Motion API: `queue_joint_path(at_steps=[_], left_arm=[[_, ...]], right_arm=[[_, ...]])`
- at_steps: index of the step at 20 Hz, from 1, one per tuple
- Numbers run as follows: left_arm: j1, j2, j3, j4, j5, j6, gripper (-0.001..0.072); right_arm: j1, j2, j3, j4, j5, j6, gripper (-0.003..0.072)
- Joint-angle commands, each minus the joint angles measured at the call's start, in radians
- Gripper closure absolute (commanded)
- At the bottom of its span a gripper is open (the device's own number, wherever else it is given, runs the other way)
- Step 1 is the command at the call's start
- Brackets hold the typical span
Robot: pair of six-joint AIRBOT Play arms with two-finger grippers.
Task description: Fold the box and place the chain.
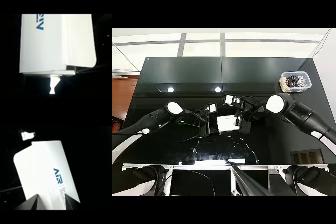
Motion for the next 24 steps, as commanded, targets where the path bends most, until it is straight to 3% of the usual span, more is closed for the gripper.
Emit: queue_joint_path(at_steps=[1,8,9,10,11,12,15,16,17,24], left_arm=[[-0.024,-0.004,0.001,-0.031,0.049,0.000,0.0004],[-0.031,-0.022,0.001,-0.038,0.066,-0.001,0.0006],[-0.032,-0.024,0.001,-0.041,0.063,0.000,0.0040],[-0.034,-0.027,0.001,-0.038,0.063,-0.001,0.0122],[-0.033,-0.027,0.001,-0.036,0.064,0.000,0.0271],[-0.031,-0.027,0.002,-0.035,0.065,0.000,0.0358],[-0.008,-0.026,0.023,0.008,0.036,0.000,0.0364],[0.000,-0.027,0.036,0.032,0.011,0.000,0.0364],[0.005,-0.027,0.045,0.048,-0.005,0.000,0.0364],[0.006,-0.053,0.050,0.050,-0.016,-0.001,0.0364]], right_arm=[[0.000,0.001,0.000,0.000,0.000,0.000,0.0270],[0.000,0.001,0.000,0.000,0.002,0.000,0.0270],[0.000,0.001,0.000,0.000,0.002,0.000,0.0271],[0.000,0.001,0.000,0.000,0.001,0.000,0.0270],[0.000,0.001,0.000,-0.003,0.001,0.000,0.0270],[0.000,0.001,0.000,-0.013,0.001,0.000,0.0270],[0.003,0.001,0.001,-0.019,0.018,-0.010,0.0270],[0.003,0.001,0.001,-0.026,0.020,-0.022,0.0224],[0.003,0.001,0.001,-0.026,0.016,-0.029,0.0076],[0.003,-0.003,0.001,-0.029,-0.060,-0.081,0.0076]])
